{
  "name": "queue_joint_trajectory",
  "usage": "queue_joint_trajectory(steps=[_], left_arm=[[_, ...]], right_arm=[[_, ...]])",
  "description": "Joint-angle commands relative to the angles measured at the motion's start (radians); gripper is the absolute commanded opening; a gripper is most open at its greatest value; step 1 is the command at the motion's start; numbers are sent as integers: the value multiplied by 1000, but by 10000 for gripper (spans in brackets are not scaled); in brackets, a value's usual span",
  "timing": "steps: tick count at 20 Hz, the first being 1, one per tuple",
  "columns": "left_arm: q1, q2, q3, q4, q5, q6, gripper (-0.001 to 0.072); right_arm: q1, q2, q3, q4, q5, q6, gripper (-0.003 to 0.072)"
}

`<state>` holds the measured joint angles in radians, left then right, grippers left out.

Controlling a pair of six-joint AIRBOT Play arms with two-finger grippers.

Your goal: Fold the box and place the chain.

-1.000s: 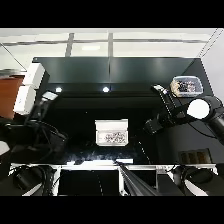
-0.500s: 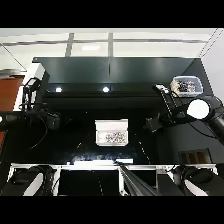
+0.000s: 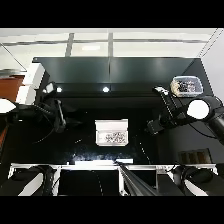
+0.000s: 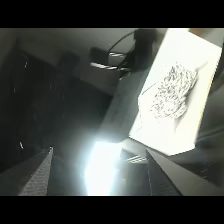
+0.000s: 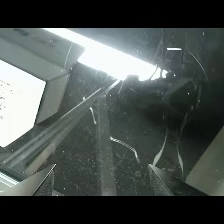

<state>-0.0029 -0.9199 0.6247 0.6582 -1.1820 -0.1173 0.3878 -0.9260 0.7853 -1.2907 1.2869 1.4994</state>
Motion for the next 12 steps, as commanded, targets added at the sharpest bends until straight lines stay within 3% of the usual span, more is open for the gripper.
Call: queue_joint_trajectory(steps=[1, 4, 7, 12], left_arm=[[-106, -42, -1, 6, 77, 194, 708], [-165, -44, -31, 91, 92, 148, 705], [-166, -39, -124, 166, 165, 116, 704], [-280, -57, -207, 154, 255, 142, 702]], right_arm=[[0, 1, 0, 0, 12, -4, 707], [0, 1, 0, 0, 9, -4, 707], [0, 1, 0, -1, 2, -4, 706], [0, 1, 0, 0, -18, -3, 706]])
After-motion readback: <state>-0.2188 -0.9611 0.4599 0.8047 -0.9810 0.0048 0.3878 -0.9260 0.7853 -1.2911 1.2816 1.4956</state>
